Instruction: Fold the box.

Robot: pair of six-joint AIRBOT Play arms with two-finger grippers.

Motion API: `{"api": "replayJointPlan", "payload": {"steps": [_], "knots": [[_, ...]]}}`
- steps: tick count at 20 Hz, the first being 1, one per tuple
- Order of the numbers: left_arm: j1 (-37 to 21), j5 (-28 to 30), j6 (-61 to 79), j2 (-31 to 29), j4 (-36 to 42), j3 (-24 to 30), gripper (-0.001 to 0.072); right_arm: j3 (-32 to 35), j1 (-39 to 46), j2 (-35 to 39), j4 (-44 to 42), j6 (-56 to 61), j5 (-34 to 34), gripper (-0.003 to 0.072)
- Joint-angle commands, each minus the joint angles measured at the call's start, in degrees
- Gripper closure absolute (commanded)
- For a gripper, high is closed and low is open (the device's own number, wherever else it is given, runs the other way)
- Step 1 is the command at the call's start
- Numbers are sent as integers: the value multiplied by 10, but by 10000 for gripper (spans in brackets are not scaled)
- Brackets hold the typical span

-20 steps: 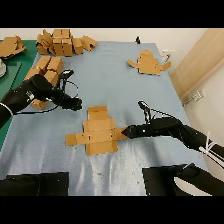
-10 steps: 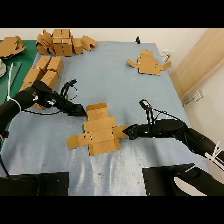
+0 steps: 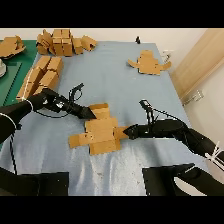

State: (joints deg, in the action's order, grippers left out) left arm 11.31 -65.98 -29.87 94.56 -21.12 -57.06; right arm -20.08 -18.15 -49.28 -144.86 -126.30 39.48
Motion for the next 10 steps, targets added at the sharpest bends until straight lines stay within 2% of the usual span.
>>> {"api": "replayJointPlan", "payload": {"steps": [1, 2, 3, 4, 9, 10], "knots": [[-1, -20, 45, 8, 23, 0, 410, 0, 0, 0, 12, 21, 0, 686], [-2, -24, 54, 8, 23, 0, 420, 0, 0, 0, 17, 27, 0, 686], [-3, -29, 67, 8, 23, 0, 517, 0, -1, 0, 23, 35, 0, 686], [-3, -31, 78, 8, 23, 0, 546, 0, -1, 0, 26, 38, 0, 686], [-3, -30, 122, 8, 50, 0, 548, 0, -1, 0, 26, 39, 0, 686], [-2, -30, 129, 9, 49, 0, 615, 0, -1, 0, 26, 39, 0, 686]]}}
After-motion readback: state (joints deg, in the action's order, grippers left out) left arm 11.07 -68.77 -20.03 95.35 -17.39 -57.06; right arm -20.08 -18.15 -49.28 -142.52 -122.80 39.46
